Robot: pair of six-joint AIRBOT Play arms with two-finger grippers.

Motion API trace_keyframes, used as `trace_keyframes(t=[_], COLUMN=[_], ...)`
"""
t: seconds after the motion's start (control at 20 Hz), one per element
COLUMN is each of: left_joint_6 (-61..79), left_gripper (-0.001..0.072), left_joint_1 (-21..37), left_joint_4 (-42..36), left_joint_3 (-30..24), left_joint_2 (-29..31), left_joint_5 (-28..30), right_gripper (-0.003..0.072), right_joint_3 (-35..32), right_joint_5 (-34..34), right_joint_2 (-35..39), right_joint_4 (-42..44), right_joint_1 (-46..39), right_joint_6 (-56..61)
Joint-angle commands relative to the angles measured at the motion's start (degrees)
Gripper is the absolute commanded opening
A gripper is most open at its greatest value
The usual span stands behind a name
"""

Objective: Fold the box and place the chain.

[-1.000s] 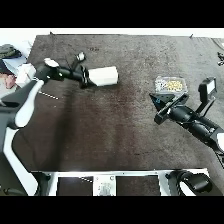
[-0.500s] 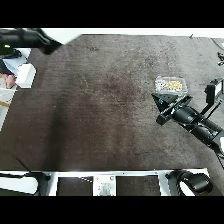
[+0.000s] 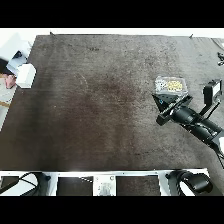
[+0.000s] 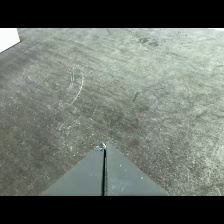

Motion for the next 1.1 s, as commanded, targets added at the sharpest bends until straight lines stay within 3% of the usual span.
trace_keyframes(t=[0.0,0.2,0.35,0.6,1.05], left_joint_6=[3.4,5.6,7.1,4.5,5.4], left_gripper=[0.0004,0.0004,0.0005,0.0005,0.0006], left_joint_1=[9.6,18.1,18.6,18.6,18.6], left_joint_4=[-0.1,-0.3,2.0,4.5,6.1], left_joint_3=[-15.0,-23.4,-26.9,-32.9,-33.6], left_joint_2=[8.5,10.2,10.2,10.1,-0.2], left_joint_5=[0.1,-6.2,-4.7,7.1,11.8], right_gripper=[-0.0017,-0.0017,-0.0017,-0.0017,-0.0017], right_joint_3=[0.0,0.0,-0.1,-0.1,-0.1], right_joint_5=[-0.6,-0.6,-0.6,-0.6,-0.6], right_joint_2=[0.0,0.0,0.0,0.0,0.0], right_joint_4=[-0.4,-2.8,-4.3,-5.3,-5.3], right_joint_1=[0.0,0.0,-0.1,-0.1,-0.1], right_joint_6=[0.0,0.0,0.1,0.0,0.1])
